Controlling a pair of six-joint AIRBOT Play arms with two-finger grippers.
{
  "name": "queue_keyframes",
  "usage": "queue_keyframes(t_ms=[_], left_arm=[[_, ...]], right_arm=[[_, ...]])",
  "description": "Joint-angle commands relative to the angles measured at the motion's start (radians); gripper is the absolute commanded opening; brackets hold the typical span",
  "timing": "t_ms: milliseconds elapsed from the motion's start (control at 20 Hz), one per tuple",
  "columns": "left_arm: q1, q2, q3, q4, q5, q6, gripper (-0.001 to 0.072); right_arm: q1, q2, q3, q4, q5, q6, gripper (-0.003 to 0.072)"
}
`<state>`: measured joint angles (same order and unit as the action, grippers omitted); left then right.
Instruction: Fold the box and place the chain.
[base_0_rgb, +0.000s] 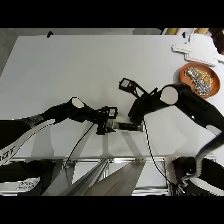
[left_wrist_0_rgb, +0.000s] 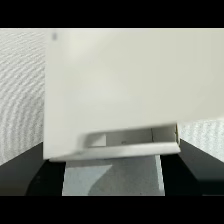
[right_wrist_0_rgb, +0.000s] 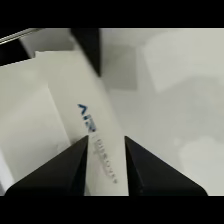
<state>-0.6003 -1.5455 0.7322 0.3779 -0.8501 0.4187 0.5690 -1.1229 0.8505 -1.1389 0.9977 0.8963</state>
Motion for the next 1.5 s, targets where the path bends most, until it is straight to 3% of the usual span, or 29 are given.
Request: queue_keyframes(t_ms=[0, 250, 350, 500, 600, 700, 850, 950, 1450], left_arm=[[0.0, 0.001, 0.0, 0.0, 0.0, 0.0, 0.0206], [0.0, 0.001, 0.0, 0.0, 0.0, 0.0, 0.0206], [0.0, 0.001, 0.0, 0.0, 0.0, 0.0, 0.0206], [0.0, 0.001, 0.0, 0.0, 0.0, 0.0, 0.0206], [0.0, 0.001, 0.0, 0.0, 0.0, 0.0, 0.0206], [0.0, 0.001, 0.0, 0.0, 0.0, 0.0, 0.0206], [0.0, 0.001, 0.0, 0.0, 0.0, 0.0, 0.0206], [0.0, 0.001, 0.0, 0.0, 0.0, 0.0, 0.0206], [0.0, 0.001, 0.0, 0.0, 0.0, 0.0, 0.0206]], right_arm=[[0.068, 0.098, -0.088, 0.017, -0.041, -0.061, 0.0312], [0.162, 0.107, -0.121, -0.018, -0.08, -0.094, 0.0329], [0.167, 0.107, -0.122, -0.04, -0.106, -0.094, 0.0418], [0.167, 0.104, -0.122, -0.098, -0.129, -0.094, 0.0408], [0.167, 0.089, -0.122, -0.121, -0.131, -0.093, 0.0378], [0.167, 0.071, -0.122, -0.121, -0.13, -0.093, 0.025], [0.167, 0.061, -0.122, -0.118, -0.131, -0.093, 0.021], [0.167, 0.061, -0.122, -0.12, -0.131, -0.093, 0.0084], [0.167, 0.061, -0.122, -0.122, -0.17, -0.093, 0.0074]])
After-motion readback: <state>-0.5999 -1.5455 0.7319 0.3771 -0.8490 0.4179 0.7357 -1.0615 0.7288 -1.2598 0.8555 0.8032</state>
